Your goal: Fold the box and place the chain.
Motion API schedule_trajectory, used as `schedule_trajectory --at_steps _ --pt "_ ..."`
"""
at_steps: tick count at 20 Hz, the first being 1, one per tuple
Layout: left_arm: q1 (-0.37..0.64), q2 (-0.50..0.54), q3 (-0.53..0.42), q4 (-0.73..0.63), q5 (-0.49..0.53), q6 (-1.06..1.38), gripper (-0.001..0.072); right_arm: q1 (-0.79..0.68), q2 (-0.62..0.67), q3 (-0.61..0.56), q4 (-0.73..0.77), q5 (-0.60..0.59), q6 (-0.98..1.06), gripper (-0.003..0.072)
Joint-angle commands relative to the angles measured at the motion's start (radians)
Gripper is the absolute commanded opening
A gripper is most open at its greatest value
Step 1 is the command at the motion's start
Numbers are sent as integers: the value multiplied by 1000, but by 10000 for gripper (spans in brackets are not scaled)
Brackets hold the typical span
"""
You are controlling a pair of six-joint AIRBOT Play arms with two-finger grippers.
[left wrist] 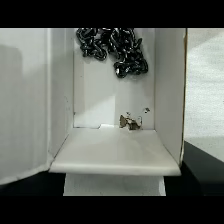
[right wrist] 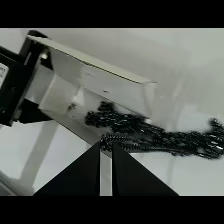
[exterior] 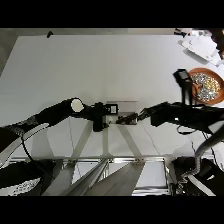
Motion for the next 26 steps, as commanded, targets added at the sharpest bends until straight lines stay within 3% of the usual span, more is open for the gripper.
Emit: schedule_trajectory --at_steps 1,8,12,14,16,21,26 --pt "0 0 0 0 0 0 13 112 -171 0 56 -135 -5 13" --pt "0 0 0 0 0 0 13 166 -431 0 87 -292 -5 13" --pt "0 0 0 0 0 0 13 166 -485 0 85 -302 -25 14" --pt "0 0 0 0 0 0 13 166 -486 0 85 -316 -41 22" --pt "0 0 0 0 0 0 13 166 -485 0 85 -312 -41 198" --pt "0 0 0 0 0 0 13 163 -452 4 86 -241 -98 203" --pt "0 0 0 0 0 0 13 22 -227 4 11 -94 -201 202"
